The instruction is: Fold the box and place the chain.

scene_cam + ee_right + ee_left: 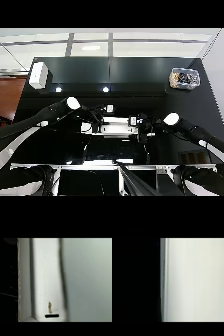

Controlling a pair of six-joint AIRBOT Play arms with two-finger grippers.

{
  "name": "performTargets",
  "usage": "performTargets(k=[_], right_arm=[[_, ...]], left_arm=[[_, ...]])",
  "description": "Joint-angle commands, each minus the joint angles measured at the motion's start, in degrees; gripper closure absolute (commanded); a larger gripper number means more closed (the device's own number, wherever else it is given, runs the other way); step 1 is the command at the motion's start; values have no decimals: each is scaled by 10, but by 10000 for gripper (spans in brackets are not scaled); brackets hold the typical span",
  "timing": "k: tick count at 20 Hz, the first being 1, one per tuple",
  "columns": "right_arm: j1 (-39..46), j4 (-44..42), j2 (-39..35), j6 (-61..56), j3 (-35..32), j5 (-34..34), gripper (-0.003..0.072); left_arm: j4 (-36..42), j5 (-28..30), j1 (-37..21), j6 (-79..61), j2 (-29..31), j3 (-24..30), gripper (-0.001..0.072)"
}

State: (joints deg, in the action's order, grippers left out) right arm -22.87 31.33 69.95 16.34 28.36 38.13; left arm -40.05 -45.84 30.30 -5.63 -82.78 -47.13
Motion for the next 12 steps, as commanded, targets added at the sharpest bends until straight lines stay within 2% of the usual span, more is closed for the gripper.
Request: performTargets(k=[1,3,5,7,8,10,12], right_arm=[[0,2,0,-1,0,-3,154],[0,2,0,-1,0,-3,154],[0,2,0,-1,0,-2,154],[0,3,0,-1,0,-2,154],[0,4,0,-1,0,-2,154],[0,7,0,0,0,4,154],[0,9,0,0,0,5,155]], left_arm=[[0,2,0,0,0,0,680],[-2,2,0,0,4,-3,652],[-19,2,-1,5,20,-10,386],[-51,-10,-7,64,45,-19,285],[-85,-32,-14,89,63,-23,207],[-159,-90,-33,141,105,-25,185],[-193,-151,-63,235,147,-25,186]])
